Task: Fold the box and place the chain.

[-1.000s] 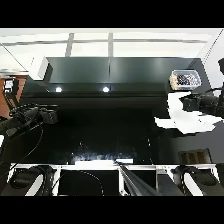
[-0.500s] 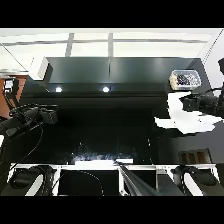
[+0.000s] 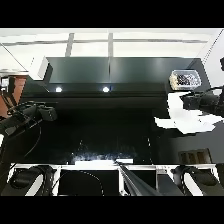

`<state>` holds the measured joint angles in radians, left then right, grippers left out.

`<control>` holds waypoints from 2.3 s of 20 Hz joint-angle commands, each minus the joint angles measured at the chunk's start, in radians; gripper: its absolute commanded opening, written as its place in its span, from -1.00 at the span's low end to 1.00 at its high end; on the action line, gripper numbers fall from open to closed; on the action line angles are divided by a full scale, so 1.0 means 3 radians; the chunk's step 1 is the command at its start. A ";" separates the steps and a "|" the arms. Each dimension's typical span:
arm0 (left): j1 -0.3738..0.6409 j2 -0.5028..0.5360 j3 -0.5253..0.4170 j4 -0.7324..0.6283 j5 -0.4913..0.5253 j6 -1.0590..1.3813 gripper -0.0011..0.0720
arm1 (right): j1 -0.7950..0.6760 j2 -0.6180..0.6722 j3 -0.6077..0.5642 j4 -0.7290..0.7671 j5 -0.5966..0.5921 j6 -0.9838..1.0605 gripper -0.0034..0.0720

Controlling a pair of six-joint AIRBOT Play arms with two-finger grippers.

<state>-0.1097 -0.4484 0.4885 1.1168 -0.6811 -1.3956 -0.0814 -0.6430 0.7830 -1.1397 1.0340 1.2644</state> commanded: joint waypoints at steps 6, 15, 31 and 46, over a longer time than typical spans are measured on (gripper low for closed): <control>0.0000 -0.0201 0.0003 -0.0226 0.0519 0.0011 0.99 | -0.0046 -0.0046 0.0000 -0.0153 -0.0885 0.0420 0.93; -0.0148 -0.1128 0.0567 0.0692 -0.0481 -0.0800 0.91 | -0.2721 -0.1518 0.0914 -0.1085 -0.0278 0.1293 0.93; -0.0164 -0.1741 0.1175 0.0910 -0.0825 -0.1134 0.91 | -0.3171 -0.3699 0.1869 0.0646 0.1897 -0.0974 0.93; -0.0164 -0.1741 0.1175 0.0912 -0.0799 -0.1134 0.91 | -0.2904 -0.3894 0.1963 0.1232 0.2207 -0.1385 -0.77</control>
<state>-0.1593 -0.9703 0.8398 1.3907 -0.9203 -1.7367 -0.9672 -1.8400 1.3914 -0.8326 1.6913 0.8848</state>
